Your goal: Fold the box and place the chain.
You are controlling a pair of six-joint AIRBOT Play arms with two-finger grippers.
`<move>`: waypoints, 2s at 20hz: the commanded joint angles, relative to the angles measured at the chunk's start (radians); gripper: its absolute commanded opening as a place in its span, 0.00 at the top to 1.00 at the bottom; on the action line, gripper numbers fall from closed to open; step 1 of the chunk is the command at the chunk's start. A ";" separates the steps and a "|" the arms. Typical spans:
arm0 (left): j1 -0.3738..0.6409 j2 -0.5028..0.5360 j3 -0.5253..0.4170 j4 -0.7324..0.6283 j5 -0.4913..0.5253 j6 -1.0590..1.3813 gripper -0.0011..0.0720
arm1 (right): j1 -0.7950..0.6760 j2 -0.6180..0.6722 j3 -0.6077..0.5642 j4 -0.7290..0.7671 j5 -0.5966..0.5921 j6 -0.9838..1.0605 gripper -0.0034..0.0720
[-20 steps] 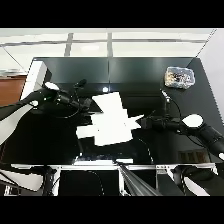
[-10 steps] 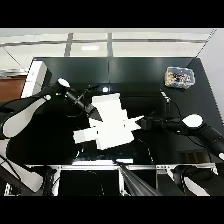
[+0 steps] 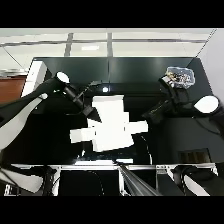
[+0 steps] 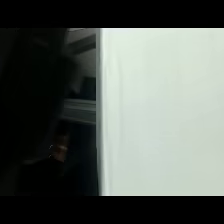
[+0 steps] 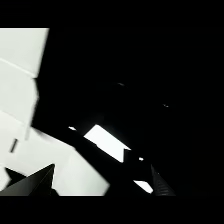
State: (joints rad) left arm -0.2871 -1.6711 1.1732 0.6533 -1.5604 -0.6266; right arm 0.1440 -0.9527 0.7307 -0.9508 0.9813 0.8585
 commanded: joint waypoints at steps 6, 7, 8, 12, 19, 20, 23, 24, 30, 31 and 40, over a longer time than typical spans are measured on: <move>-0.155 0.254 -0.259 0.008 0.641 0.720 0.95 | -0.015 -0.006 0.074 -0.250 -0.023 -0.147 0.02; -0.163 0.239 -0.258 0.008 0.666 0.722 0.95 | -0.005 -0.010 0.052 -0.251 -0.023 -0.225 0.02; -0.164 0.225 -0.258 0.008 0.678 0.730 0.95 | 0.004 -0.012 0.026 -0.246 -0.021 -0.294 0.02; -0.161 0.176 -0.244 0.017 0.682 0.731 0.95 | 0.036 -0.013 -0.105 -0.110 -0.018 -0.610 0.02; -0.159 0.154 -0.244 0.020 0.690 0.731 0.95 | 0.179 -0.059 -0.179 0.026 -0.045 -0.744 0.02; -0.159 0.153 -0.244 0.020 0.693 0.731 0.95 | 0.203 -0.071 -0.179 0.027 -0.061 -0.744 0.02; -0.159 0.153 -0.244 0.020 0.692 0.729 0.95 | 0.243 -0.096 -0.179 0.027 -0.111 -0.751 0.02; -0.159 0.153 -0.244 0.020 0.692 0.727 0.95 | 0.245 -0.096 -0.179 0.028 -0.114 -0.767 0.02; -0.159 0.153 -0.244 0.020 0.688 0.727 0.95 | 0.258 -0.092 -0.171 0.039 -0.089 -0.770 0.02; -0.159 0.153 -0.244 0.020 0.689 0.727 0.95 | 0.257 -0.087 -0.155 0.030 -0.087 -0.770 0.02; -0.159 0.153 -0.244 0.020 0.688 0.727 0.95 | 0.263 -0.077 -0.066 0.027 -0.050 -0.769 0.02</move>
State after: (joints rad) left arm -0.4473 -1.5177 0.9287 0.6731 -0.8719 0.1009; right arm 0.4046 -1.0237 0.6624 -0.9096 0.9173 0.0887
